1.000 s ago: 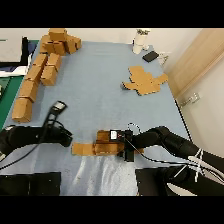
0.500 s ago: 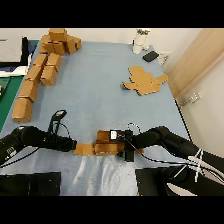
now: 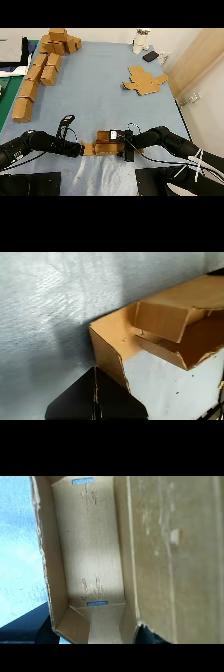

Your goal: Fold the box.

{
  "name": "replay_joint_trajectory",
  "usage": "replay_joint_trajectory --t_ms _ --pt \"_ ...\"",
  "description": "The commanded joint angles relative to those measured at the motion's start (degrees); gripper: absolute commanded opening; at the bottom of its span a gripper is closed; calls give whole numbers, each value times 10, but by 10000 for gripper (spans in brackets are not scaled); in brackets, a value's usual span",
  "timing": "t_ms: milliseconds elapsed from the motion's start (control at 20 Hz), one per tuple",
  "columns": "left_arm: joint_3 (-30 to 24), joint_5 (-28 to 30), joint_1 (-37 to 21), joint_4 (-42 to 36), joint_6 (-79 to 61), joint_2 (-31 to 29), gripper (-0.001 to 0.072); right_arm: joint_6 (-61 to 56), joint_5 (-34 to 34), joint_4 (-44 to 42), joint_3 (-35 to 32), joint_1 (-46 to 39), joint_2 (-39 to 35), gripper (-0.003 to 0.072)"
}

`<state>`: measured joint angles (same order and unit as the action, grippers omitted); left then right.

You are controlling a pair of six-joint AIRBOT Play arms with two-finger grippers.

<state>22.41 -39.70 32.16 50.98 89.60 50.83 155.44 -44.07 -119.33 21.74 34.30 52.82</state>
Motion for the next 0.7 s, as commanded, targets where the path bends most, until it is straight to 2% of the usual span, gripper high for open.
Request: replay_joint_trajectory --t_ms 0,150,650 --pt "5 12 18 -35 2 2 8 0 0 0 0 0 0 540" --pt "10 14 18 -63 -5 2 8 0 0 0 0 0 0 540" --pt "64 9 17 -60 -19 2 14 0 0 0 0 0 0 540"
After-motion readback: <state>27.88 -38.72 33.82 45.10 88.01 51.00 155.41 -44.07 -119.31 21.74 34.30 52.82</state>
